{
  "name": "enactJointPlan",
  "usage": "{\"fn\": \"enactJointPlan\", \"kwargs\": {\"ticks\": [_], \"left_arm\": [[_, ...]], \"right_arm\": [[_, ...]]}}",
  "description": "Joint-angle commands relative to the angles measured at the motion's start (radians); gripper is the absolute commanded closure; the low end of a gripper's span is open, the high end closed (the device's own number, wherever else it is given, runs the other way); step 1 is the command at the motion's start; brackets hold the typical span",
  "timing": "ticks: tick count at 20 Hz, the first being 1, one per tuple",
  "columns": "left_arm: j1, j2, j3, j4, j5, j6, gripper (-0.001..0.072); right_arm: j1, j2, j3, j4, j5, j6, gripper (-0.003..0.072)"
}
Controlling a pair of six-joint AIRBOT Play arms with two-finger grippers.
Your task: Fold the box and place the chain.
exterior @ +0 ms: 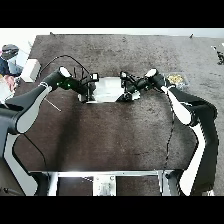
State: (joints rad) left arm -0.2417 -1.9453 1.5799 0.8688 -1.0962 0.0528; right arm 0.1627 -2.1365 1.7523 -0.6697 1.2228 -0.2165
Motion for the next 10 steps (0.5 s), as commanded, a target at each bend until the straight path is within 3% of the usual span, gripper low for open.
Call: {"fn": "enactJointPlan", "kwargs": {"ticks": [1,3,4,10], "left_arm": [[0.000,-0.002,0.000,-0.002,0.015,0.009,0.0303],[0.000,-0.002,0.000,-0.002,0.020,0.008,0.0343],[0.000,-0.002,0.000,-0.002,0.019,0.010,0.0483],[0.000,-0.003,0.000,-0.063,0.018,0.037,0.0484]], "right_arm": [[0.000,-0.001,0.000,0.000,0.000,0.000,0.0274],[0.000,-0.001,0.000,0.000,0.000,0.000,0.0273],[0.000,-0.001,0.000,0.000,0.000,0.000,0.0273],[0.000,-0.001,0.000,0.000,0.000,0.000,0.0273]]}}
